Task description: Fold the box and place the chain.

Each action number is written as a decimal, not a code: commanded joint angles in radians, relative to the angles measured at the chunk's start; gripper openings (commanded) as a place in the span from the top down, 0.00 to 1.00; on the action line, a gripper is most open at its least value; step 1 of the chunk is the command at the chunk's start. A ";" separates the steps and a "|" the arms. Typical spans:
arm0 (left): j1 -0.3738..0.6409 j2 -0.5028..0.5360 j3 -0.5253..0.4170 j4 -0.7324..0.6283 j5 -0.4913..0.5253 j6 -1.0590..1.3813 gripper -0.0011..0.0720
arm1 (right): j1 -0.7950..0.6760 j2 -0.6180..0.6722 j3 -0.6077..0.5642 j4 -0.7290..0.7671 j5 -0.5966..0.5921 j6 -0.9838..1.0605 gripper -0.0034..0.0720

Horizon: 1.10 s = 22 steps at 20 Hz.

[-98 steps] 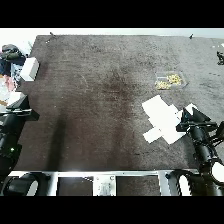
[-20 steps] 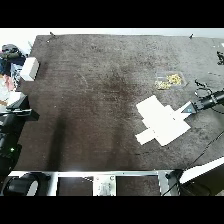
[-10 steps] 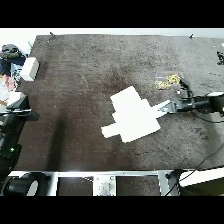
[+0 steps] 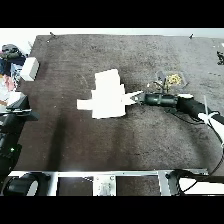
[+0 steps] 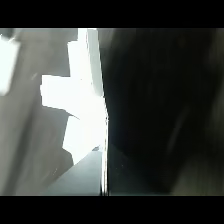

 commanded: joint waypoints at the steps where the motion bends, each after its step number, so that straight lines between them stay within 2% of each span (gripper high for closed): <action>1: 0.000 0.000 0.000 0.000 0.000 0.001 0.97 | 0.110 -0.033 0.047 0.035 -0.242 0.014 0.94; 6: 0.000 0.000 0.000 0.001 -0.021 0.001 0.97 | 0.133 -0.103 0.084 -0.005 -0.266 0.005 0.94; 7: 0.000 0.000 0.000 0.005 -0.033 0.006 0.88 | 0.133 -0.104 0.084 -0.008 -0.280 -0.006 0.94; 8: 0.000 0.000 0.000 0.009 -0.060 0.027 0.31 | 0.133 -0.104 0.084 -0.010 -0.283 -0.010 0.94; 9: 0.000 -0.001 0.003 0.010 -0.089 0.031 0.14 | 0.133 -0.104 0.084 -0.016 -0.284 -0.009 0.94; 10: 0.000 -0.006 0.010 0.010 -0.128 0.057 0.18 | 0.133 -0.105 0.084 -0.018 -0.287 -0.009 0.94; 13: 0.000 -0.026 0.049 0.009 -0.216 0.151 0.18 | 0.133 -0.106 0.084 -0.018 -0.286 -0.009 0.94; 15: 0.000 -0.089 0.098 0.009 -0.248 0.150 0.18 | 0.133 -0.106 0.084 -0.018 -0.285 -0.009 0.94; 18: 0.000 -0.282 0.216 0.008 -0.336 0.150 0.18 | 0.134 -0.106 0.083 -0.018 -0.286 -0.002 0.94; 22: 0.000 -0.614 0.412 0.008 -0.460 0.149 0.18 | 0.134 -0.106 0.082 -0.018 -0.286 0.000 0.94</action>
